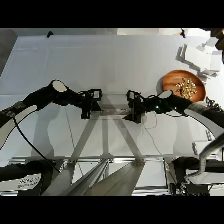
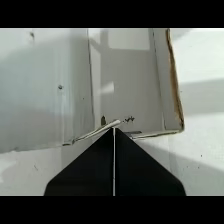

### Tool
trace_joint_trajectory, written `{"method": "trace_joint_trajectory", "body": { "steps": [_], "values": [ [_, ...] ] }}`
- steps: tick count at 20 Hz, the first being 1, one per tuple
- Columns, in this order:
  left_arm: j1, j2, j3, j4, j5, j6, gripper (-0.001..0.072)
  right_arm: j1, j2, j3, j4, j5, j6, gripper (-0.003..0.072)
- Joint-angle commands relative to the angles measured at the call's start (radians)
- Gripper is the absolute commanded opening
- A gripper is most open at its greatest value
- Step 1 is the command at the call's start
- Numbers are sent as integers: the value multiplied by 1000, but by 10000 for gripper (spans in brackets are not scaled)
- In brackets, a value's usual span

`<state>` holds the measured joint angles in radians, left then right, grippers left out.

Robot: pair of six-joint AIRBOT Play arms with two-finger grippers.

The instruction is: Fold the box and place the chain.

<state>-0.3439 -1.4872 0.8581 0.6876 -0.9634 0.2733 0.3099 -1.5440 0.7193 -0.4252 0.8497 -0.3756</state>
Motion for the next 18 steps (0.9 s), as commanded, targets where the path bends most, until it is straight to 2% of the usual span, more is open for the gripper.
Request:
{"method": "trace_joint_trajectory", "body": {
  "steps": [1,8,9,11,12,13,18],
  "values": [
    [-1,-2,0,-11,-2,-1,15,0,0,1,0,0,0,525],
    [-1,-15,0,-84,-3,-8,22,0,0,0,0,0,0,525],
    [-1,-24,0,-94,-6,-8,59,0,0,1,0,0,0,525],
    [-1,-37,0,-98,-5,-9,219,0,0,1,0,0,0,525],
    [-1,-39,0,-97,-5,-11,257,0,0,1,0,0,0,525],
    [-1,-39,0,-98,-5,-11,280,0,0,1,0,0,0,525],
    [-1,-39,0,-101,-5,-12,275,0,0,1,0,0,0,525]
  ]
}}
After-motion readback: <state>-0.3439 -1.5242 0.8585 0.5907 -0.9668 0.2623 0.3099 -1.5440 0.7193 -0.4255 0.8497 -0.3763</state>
